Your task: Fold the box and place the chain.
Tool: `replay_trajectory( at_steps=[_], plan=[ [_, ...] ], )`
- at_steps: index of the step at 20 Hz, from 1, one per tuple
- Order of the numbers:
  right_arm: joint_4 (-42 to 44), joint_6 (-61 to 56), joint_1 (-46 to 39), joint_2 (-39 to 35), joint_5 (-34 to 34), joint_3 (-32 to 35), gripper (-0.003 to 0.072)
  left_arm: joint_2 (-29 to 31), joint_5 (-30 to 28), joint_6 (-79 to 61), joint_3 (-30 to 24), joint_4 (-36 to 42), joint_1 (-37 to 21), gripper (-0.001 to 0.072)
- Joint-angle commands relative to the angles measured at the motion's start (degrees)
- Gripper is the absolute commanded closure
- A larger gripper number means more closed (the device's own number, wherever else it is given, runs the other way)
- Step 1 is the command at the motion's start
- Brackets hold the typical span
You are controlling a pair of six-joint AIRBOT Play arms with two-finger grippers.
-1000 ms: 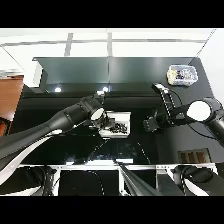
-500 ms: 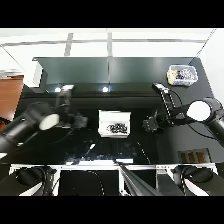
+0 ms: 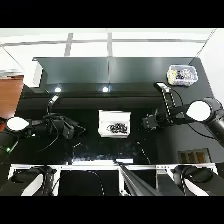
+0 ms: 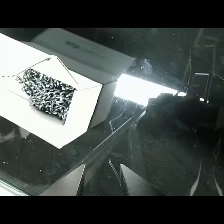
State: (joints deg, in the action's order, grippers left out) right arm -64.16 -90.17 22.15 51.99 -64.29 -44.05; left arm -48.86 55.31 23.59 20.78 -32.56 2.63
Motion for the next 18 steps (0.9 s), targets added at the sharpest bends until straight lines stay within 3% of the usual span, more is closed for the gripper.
replay_trajectory(
  at_steps=[1, 4, 9, 13, 18],
  plan=[
    [0.00, -1.20, 0.02, -0.04, 0.20, 0.02, 0.0429, -0.35, -4.59, -33.40, -1.36, 5.86, 2.47, -0.0008],
    [0.00, -3.72, 0.02, -0.04, 0.26, 0.02, 0.0428, -1.40, -7.54, -35.74, -0.09, -3.78, 8.46, -0.0008],
    [0.02, -5.07, 0.02, -0.04, 0.24, 0.02, 0.0428, -14.36, -8.74, -37.35, 5.73, -2.99, 17.46, -0.0007],
    [0.02, -5.05, 0.07, -0.04, 0.28, 0.02, 0.0428, -19.87, -8.44, -35.95, 9.33, -1.88, 18.47, -0.0005],
    [0.00, -5.03, 0.07, -0.02, 0.50, 0.02, 0.0428, -22.53, -8.31, -36.28, 10.64, 0.26, 18.67, -0.0004]
  ],
)
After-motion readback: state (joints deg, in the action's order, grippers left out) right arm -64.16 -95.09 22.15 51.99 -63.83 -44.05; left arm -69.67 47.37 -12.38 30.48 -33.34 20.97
